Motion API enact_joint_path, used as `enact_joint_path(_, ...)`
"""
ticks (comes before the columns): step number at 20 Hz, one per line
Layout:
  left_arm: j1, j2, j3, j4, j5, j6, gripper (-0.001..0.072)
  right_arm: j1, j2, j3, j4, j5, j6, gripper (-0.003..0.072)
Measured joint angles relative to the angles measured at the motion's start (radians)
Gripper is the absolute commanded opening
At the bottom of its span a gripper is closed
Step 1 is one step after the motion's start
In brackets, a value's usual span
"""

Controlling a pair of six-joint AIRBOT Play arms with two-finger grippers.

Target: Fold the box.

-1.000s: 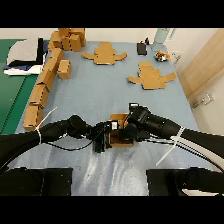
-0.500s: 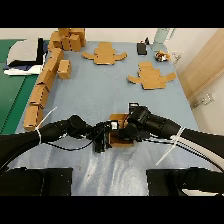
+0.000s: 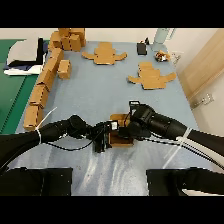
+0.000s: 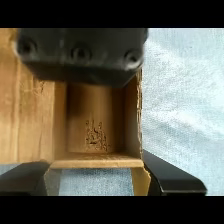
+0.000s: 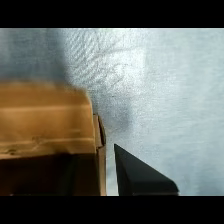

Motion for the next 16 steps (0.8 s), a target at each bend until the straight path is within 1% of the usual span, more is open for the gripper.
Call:
enact_joint_path(3,0.0,0.0,0.0,0.0,0.0,0.0,0.0429,0.0,0.066,0.0,0.023,-0.011,0.0,0.0365)
enact_joint_path(6,0.0,0.0,0.0,0.0,0.0,0.0,0.0429,-0.002,0.148,0.001,0.026,-0.067,0.005,0.0348)
enact_joint_path(8,0.0,0.0,0.0,0.0,0.0,0.0,0.0429,-0.013,0.193,0.001,0.003,-0.139,0.009,0.0136)
enact_joint_path(9,0.0,0.0,0.0,0.0,0.0,0.0,0.0429,-0.027,0.208,0.001,-0.025,-0.182,0.01,0.006)
enact_joint_path(10,0.0,0.0,0.0,0.0,0.0,0.0,0.0429,-0.048,0.217,0.0,-0.052,-0.212,0.004,0.0004)
enact_joint_path(12,0.0,0.0,0.0,0.0,0.0,0.0,0.0428,-0.12,0.221,0.0,-0.096,-0.233,-0.063,0.0003)
enact_joint_path(13,0.0,0.0,0.0,0.0,0.0,0.0,0.0428,-0.175,0.213,0.0,-0.1,-0.218,-0.122,0.0003)
enact_joint_path(14,0.0,0.0,0.0,0.0,0.0,0.0,0.0428,-0.235,0.198,0.0,-0.083,-0.182,-0.192,0.0003)
enact_joint_path(16,0.0,0.0,0.0,0.0,0.0,0.0,0.0429,-0.385,0.142,0.0,0.044,-0.089,-0.394,0.0003)
